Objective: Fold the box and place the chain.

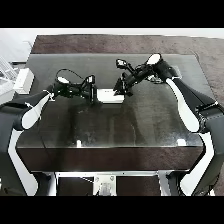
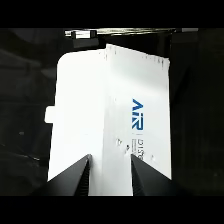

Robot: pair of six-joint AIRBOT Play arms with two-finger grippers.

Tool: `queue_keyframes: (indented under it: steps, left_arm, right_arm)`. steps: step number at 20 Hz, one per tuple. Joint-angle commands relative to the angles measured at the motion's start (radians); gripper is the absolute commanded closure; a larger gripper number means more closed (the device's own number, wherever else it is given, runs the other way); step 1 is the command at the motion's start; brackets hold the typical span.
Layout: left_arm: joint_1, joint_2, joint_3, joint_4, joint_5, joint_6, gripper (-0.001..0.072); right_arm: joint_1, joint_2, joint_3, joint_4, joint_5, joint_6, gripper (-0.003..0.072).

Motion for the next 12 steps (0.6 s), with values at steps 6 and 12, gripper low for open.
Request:
queue_keyframes:
  steps: [6, 12]
  left_arm:
    - [0.001, 0.0, 0.0, 0.0, 0.0, 0.0, 0.0262]
    - [0.001, 0.0, 0.0, 0.0, 0.0, 0.0, 0.0262]
  right_arm:
    - [0.053, 0.0, 0.049, -0.14, 0.003, 0.03, 0.0363]
    - [0.076, 0.0, 0.05, -0.175, 0.0, 0.045, 0.0361]
